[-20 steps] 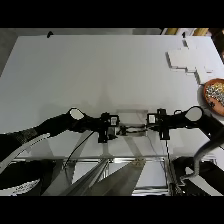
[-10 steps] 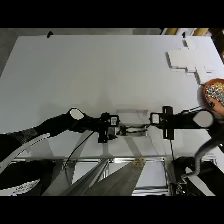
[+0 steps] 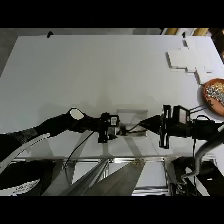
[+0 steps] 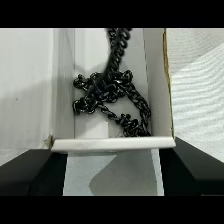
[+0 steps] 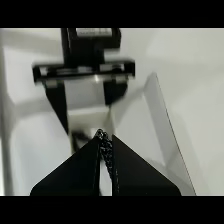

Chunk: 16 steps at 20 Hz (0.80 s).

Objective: Fold the box and place the chain.

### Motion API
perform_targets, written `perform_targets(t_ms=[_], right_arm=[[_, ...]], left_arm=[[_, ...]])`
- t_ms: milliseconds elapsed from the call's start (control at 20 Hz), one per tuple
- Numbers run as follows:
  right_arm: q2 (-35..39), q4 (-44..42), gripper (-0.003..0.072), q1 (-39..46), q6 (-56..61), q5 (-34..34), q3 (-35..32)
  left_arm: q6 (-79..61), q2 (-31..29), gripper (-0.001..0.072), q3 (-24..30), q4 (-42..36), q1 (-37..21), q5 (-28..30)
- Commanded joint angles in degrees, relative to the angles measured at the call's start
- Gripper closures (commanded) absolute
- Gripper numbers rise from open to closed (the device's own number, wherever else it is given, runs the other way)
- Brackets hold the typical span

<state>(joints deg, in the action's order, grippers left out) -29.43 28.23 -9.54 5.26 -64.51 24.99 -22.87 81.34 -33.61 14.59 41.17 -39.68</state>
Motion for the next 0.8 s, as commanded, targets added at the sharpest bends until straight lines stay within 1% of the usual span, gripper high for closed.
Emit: perform_targets(t_ms=[0,150,250,300,350,400,450,550,650,750], right_arm=[[-1.3,-8.9,0.0669,-0.2,0.3,-0.6,0.0],[-5.3,-5.8,0.0669,-4.4,0.3,1.9,0.0],[-9.7,0.8,0.0668,-8.3,2.2,7.2,0.0],[-12.2,4.2,0.0633,-9.7,5.6,10.5,0.0],[-14.4,6.2,0.0568,-10.3,9.0,12.9,0.0],[-16.3,7.6,0.0538,-10.4,11.3,13.3,0.1],[-17.4,8.4,0.0524,-10.4,12.1,12.8,0.1],[-16.8,11.2,0.0524,-10.3,12.8,11.2,0.6],[-15.1,18.1,0.0525,-10.2,15.4,8.2,3.7],[-13.9,24.0,0.0529,-7.8,16.8,4.5,7.1]], left_arm=[[0.0,0.0,0.0378,0.0,0.0,0.0,0.0],[0.0,0.0,0.0378,0.0,0.0,0.0,0.0],[0.0,0.0,0.0378,0.0,0.0,0.0,0.0],[0.0,0.0,0.0378,0.0,0.0,0.0,0.0],[0.0,0.0,0.0378,0.0,0.0,0.0,0.0],[0.0,0.0,0.0378,0.0,0.0,0.0,0.0],[0.0,0.0,0.0378,0.0,0.0,0.0,0.0],[0.0,0.0,0.0378,0.0,0.0,0.0,0.0],[0.0,0.0,0.0378,0.0,0.0,0.0,0.0],[0.0,0.0,0.0378,0.0,0.0,0.0,0.0]])
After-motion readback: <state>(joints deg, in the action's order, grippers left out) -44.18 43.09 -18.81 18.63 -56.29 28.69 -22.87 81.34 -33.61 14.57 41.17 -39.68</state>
